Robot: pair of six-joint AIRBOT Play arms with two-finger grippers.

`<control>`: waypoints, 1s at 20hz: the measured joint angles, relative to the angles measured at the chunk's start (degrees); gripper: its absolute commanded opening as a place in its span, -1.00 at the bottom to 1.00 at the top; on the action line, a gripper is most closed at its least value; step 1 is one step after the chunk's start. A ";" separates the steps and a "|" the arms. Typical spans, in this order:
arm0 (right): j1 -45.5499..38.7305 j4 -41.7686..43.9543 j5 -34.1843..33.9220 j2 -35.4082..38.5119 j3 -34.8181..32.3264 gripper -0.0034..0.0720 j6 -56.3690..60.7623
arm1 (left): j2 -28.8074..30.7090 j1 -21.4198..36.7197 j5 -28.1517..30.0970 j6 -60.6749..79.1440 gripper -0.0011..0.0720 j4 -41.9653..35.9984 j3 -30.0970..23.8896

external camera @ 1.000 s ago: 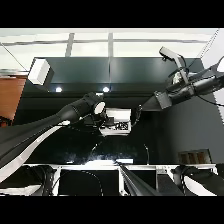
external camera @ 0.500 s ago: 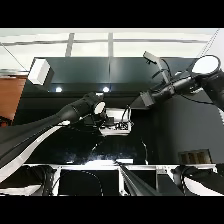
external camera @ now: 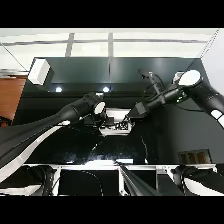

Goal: Fold the box and place the chain.

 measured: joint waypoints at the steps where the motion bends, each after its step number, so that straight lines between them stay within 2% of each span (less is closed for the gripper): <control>1: 0.52 0.02 -1.25 -0.02 -0.68 0.01 -0.09 | 0.00 0.00 0.00 0.00 -0.89 0.00 0.00; 4: -0.72 -0.96 -2.36 0.17 -1.60 0.01 -0.28 | 0.00 0.00 0.00 0.00 -0.89 0.00 0.00; 7: -6.51 -3.02 -1.29 1.64 -2.51 0.01 -2.56 | 0.00 0.00 0.00 0.00 -0.89 0.00 0.00; 10: -11.23 -3.50 -3.15 3.80 -7.50 0.05 -8.46 | 0.00 0.00 0.00 0.00 -0.89 0.00 0.00; 11: -11.89 -3.61 -5.38 4.26 -10.14 0.68 -11.13 | 0.00 0.00 0.00 0.02 -0.89 0.00 0.00; 12: -12.02 -4.11 -7.89 4.63 -12.79 0.92 -13.84 | 0.00 0.00 0.00 0.02 -0.89 0.02 0.00; 16: -8.20 -6.60 -17.07 5.27 -19.56 0.92 -24.41 | 0.00 0.00 0.00 0.00 -0.89 0.02 0.00; 20: -1.38 -11.23 -24.85 5.07 -21.86 0.91 -40.39 | 0.00 0.00 0.00 0.00 -0.89 0.00 0.00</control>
